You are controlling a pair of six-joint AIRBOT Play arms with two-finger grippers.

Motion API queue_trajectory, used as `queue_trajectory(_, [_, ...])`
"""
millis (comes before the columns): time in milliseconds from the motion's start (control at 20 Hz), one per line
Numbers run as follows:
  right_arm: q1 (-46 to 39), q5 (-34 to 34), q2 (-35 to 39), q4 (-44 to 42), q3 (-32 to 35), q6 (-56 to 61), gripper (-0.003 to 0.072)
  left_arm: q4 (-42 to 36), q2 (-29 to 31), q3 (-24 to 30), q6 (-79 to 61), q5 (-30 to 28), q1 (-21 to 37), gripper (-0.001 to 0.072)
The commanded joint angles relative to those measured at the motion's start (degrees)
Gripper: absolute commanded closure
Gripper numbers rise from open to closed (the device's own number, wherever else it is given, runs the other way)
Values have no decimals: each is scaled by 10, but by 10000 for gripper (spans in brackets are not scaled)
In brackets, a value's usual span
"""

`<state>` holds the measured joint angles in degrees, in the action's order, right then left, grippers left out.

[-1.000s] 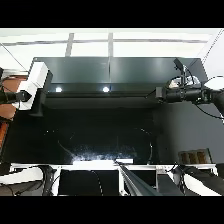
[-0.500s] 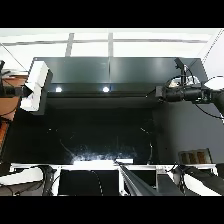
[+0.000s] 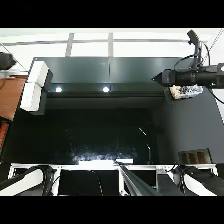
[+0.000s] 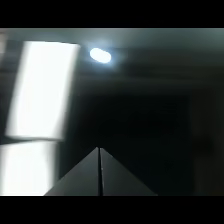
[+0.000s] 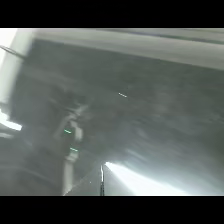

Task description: Fold the box and place the chain.

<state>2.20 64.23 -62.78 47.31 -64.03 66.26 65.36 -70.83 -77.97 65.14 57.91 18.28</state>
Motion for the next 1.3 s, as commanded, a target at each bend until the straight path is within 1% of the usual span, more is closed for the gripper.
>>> queue_trajectory(0, [30,-1,65,188,12,91,665,27,35,9,78,64,-130,683])
queue_trajectory(50, [45,-44,109,188,53,97,666,40,53,38,78,48,-174,683])
queue_trajectory(100, [63,-99,156,191,100,113,665,63,78,80,82,28,-217,682])
queue_trajectory(150, [78,-155,205,206,159,145,665,73,105,126,93,8,-248,682])
queue_trajectory(250, [89,-225,272,259,270,220,665,72,178,240,103,-45,-289,682])
queue_trajectory(300, [89,-242,285,290,313,252,665,74,224,304,102,-83,-303,681])
queue_trajectory(350, [89,-247,286,309,340,276,664,77,272,363,104,-124,-309,681])
queue_trajectory(400, [89,-249,286,309,358,287,665,75,315,411,125,-160,-307,681])
queue_trajectory(450, [89,-242,286,300,362,290,665,77,352,448,138,-191,-307,680])
queue_trajectory(500, [89,-239,286,278,362,291,665,77,384,475,138,-203,-307,680])
queue_trajectory(600, [89,-240,286,273,362,291,665,79,421,489,139,-198,-307,680])
queue_trajectory(700, [89,-240,286,273,362,291,665,77,429,488,174,-180,-307,681])
queue_trajectory(750, [89,-240,286,273,362,291,665,78,422,488,191,-161,-308,681])
queue_trajectory(900, [89,-240,286,273,362,291,665,77,382,485,201,-74,-308,680])
queue_trajectory(1000, [89,-240,286,273,362,291,665,66,367,486,210,-49,-308,679])
queue_trajectory(1100, [89,-240,286,273,362,291,665,49,366,486,210,-47,-308,679])
queue_trajectory(1250, [89,-240,286,273,362,291,665,46,366,486,210,-49,-308,679])
